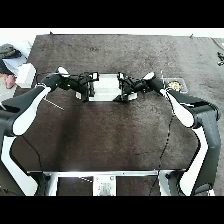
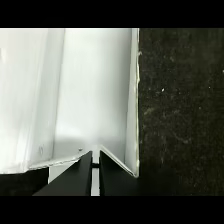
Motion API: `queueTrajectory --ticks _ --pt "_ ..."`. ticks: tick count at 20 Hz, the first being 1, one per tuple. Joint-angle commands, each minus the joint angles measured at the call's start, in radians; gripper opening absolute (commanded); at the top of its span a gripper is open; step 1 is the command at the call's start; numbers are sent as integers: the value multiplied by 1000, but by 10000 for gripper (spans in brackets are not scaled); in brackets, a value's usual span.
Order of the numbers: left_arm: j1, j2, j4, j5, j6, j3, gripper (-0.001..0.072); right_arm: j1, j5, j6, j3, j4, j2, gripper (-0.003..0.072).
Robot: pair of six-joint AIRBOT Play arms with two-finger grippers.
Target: Fold the box and place the chain.
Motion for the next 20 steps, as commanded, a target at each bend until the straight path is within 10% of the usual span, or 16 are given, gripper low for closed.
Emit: queueTrajectory --ticks 1,4,5,6,11,18,20 --pt "-1 -3 -69 0 39 0 72 1 0 1 0 0 0 393" --pt "0 -3 -70 0 39 -1 153 1 0 1 0 0 0 393" --pt "-1 -3 -70 0 39 -2 451 1 0 1 0 0 0 393" --pt "0 -3 -71 7 37 -5 525 1 0 1 0 0 0 393" --pt "0 -3 -70 10 31 -5 677 1 0 1 0 0 0 393" --pt "1 -3 -59 9 31 -5 605 1 0 1 0 0 0 393" --pt "1 -3 -35 7 31 -5 246 1 0 1 0 0 0 393"
